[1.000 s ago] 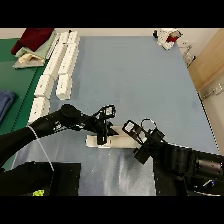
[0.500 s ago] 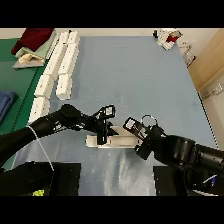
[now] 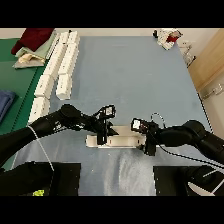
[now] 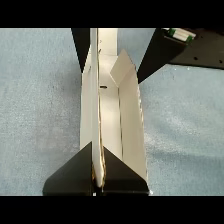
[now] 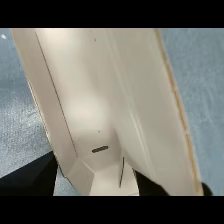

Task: Fold the box.

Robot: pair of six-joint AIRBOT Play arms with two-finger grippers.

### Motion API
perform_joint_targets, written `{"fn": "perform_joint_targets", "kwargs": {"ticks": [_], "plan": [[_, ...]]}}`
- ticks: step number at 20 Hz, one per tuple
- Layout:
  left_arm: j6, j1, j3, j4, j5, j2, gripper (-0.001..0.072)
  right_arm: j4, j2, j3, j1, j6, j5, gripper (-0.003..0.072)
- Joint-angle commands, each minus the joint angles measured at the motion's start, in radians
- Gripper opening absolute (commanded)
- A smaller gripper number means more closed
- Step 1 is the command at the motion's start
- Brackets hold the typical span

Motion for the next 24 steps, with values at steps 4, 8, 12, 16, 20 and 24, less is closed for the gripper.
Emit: {"fn": "perform_joint_targets", "kwargs": {"ticks": [4,8,12,16,20,24], "plan": [[0.0,0.0,0.0,0.0,0.0,0.0,0.001,0.14,-0.048,-0.013,-0.089,-0.251,-0.054,0.072],[0.0,0.0,0.0,0.0,0.0,0.0,0.001,0.136,-0.042,-0.013,-0.089,-0.248,-0.072,0.0712],[0.0,0.0,0.0,0.0,0.0,0.0,0.001,0.136,-0.042,-0.013,-0.091,-0.248,-0.071,0.0712],[0.0,0.0,0.0,0.0,0.0,0.0,0.001,0.154,-0.042,-0.013,-0.122,-0.323,-0.069,0.0712],[0.0,0.0,0.0,0.0,0.0,0.0,0.0009,0.219,-0.043,-0.014,-0.177,-0.532,-0.074,0.0713],[0.0,0.0,0.0,0.0,0.0,0.0,0.001,0.231,-0.061,-0.014,-0.195,-0.551,-0.072,0.0713]]}}
